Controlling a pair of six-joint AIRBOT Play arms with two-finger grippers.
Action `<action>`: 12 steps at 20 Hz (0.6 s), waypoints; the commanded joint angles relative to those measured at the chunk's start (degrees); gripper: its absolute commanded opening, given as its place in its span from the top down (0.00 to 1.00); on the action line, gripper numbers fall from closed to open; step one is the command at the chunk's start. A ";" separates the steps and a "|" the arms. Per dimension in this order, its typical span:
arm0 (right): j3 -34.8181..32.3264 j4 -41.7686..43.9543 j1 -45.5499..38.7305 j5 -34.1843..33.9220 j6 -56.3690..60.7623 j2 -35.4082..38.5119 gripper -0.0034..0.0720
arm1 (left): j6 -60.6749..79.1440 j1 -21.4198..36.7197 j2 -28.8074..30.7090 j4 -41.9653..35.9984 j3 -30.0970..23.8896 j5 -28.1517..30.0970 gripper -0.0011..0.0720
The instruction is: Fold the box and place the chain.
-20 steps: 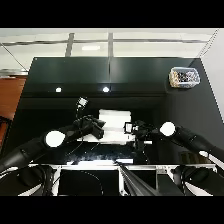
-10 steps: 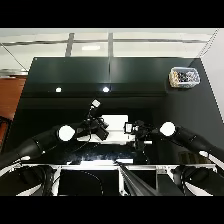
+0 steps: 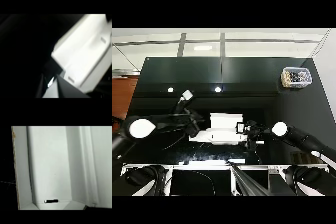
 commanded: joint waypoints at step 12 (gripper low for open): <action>0.00 0.02 0.04 0.00 0.00 0.00 0.69 | 31.50 -4.81 -8.02 -7.56 -10.60 9.84 0.05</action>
